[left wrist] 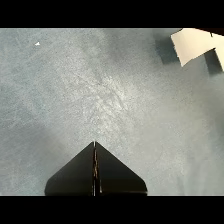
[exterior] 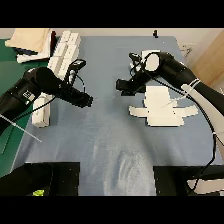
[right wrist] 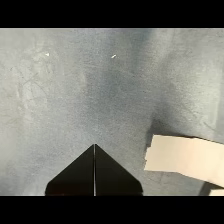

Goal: Fold the box.

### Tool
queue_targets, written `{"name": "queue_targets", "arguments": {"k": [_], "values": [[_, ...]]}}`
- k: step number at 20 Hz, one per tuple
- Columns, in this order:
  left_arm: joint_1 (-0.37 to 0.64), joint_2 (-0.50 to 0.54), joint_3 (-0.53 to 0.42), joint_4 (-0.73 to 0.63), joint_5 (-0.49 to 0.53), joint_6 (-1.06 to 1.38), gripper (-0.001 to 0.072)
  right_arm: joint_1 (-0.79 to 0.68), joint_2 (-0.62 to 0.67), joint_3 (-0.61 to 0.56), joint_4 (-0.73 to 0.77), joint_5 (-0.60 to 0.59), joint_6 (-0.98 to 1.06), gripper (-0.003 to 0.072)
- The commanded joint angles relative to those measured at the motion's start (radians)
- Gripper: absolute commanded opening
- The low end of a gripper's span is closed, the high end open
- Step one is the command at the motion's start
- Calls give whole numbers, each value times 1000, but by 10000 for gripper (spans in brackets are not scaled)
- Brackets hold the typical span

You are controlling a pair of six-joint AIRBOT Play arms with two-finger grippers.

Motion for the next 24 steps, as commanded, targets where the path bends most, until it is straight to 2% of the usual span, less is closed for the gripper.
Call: {"name": "queue_targets", "arguments": {"k": [1,10,13,14,16,18,19,21,22,24], "values": [[0,1,0,0,0,0,18,0,0,1,0,0,0,4],[0,1,0,0,0,0,18,0,0,1,0,0,0,4],[0,1,0,0,1,0,18,0,0,0,5,-41,3,4],[0,1,0,0,9,1,18,0,0,0,17,-55,5,4],[0,1,0,0,90,0,18,-2,1,5,38,-56,4,4],[0,1,0,0,126,0,18,-53,9,66,-120,61,20,4],[0,1,0,0,132,0,18,-99,16,117,-248,173,35,32],[0,0,0,0,130,0,18,-221,22,209,-505,391,29,291],[0,-1,0,0,129,0,19,-304,22,229,-598,470,-7,398],[0,-1,0,0,129,0,20,-503,12,220,-560,535,-122,398]]}}
